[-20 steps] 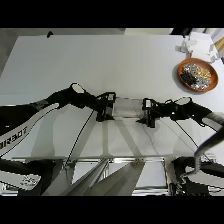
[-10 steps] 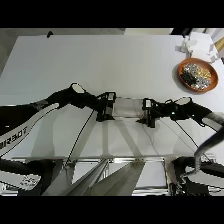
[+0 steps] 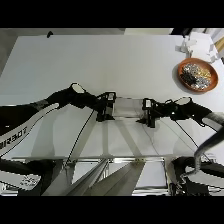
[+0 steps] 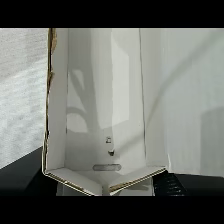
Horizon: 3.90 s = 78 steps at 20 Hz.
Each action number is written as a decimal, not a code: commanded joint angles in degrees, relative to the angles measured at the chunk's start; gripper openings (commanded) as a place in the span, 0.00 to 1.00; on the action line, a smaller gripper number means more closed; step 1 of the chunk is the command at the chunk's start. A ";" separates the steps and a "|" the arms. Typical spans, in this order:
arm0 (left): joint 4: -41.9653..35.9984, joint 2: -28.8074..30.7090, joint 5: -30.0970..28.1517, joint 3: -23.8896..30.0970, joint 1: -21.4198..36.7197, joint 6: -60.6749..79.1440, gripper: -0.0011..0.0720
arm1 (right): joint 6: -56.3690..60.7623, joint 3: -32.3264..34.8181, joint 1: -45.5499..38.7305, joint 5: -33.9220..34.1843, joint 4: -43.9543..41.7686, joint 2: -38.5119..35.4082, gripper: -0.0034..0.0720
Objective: Fold the box and place the chain.
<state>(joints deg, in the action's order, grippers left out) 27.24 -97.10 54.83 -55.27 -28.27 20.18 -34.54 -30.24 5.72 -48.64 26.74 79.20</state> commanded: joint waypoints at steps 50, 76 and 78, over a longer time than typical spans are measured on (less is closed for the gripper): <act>0.02 -0.02 0.02 0.02 -0.02 0.02 0.36 | 50.47 0.00 -4.39 -18.86 28.35 -30.32 0.90; 0.02 -0.02 0.02 0.02 -0.02 0.02 0.36 | 45.24 0.02 5.49 18.58 3.23 -13.38 0.07; 0.02 -0.02 0.04 0.02 -0.02 0.00 0.36 | 45.22 0.02 5.49 16.57 3.23 -11.08 0.07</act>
<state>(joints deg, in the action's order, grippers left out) 27.27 -97.10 54.87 -55.27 -28.32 20.27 10.50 -30.22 11.16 -28.93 29.74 65.69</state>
